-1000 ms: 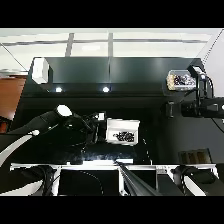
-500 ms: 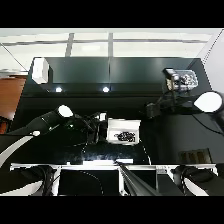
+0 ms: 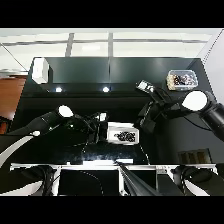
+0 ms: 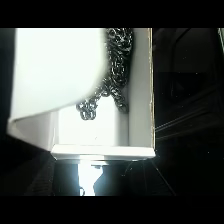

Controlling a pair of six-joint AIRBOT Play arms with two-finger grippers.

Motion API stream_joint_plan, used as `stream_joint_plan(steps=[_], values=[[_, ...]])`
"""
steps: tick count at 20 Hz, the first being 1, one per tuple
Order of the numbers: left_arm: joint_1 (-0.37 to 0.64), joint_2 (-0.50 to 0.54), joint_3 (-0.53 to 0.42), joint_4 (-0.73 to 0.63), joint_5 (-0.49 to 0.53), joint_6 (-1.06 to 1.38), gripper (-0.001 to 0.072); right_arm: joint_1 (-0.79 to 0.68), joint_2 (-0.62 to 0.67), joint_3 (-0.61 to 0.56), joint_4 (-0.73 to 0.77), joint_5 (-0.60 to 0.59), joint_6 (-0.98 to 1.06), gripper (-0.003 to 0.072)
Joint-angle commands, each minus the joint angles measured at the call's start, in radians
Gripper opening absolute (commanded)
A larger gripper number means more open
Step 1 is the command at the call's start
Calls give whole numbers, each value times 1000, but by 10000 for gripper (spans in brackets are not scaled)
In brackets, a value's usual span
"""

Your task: Fold the box and place the chain.

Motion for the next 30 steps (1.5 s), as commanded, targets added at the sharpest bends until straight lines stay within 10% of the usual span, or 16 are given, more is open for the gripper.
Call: stream_joint_plan(steps=[1, 10, 22, 30], values=[[0, 0, 1, 1, 2, 0, 411, 4, 10, -37, -5, 93, -61, 704], [0, 0, 1, 1, 2, 0, 412, 67, 9, -132, -8, -18, -254, 701], [0, 0, 1, 1, 2, 0, 412, 67, 9, -132, -7, -39, -263, 195], [0, 0, 1, 1, 2, 0, 412, 101, 9, -132, -9, -35, -262, 198]])
